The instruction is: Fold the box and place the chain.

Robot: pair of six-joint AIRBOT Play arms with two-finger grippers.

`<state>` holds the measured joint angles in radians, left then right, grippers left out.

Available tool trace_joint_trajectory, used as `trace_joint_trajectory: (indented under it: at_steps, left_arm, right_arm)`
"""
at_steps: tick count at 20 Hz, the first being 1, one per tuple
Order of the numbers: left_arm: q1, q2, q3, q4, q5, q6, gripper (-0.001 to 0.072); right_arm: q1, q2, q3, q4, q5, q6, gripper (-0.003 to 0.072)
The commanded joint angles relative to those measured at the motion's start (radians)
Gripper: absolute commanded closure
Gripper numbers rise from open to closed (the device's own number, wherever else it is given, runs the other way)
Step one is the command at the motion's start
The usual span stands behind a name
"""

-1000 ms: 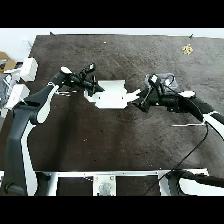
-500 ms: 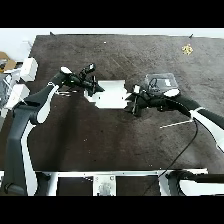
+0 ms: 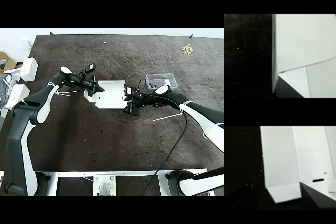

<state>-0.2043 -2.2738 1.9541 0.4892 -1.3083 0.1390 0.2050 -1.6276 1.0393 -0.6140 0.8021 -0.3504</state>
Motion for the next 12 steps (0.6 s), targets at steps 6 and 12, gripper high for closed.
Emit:
trace_joint_trajectory:
  at_steps: [6,12]
  left_arm:
    - [0.001,-0.001,0.000,0.000,0.000,0.000,0.0699]
    - [0.001,-0.001,0.000,0.000,0.000,0.000,0.0699]
  right_arm:
    - [-0.008,0.028,0.077,-0.032,-0.047,0.061,0.0048]
    - [-0.026,0.008,0.141,0.013,-0.060,0.080,0.0049]
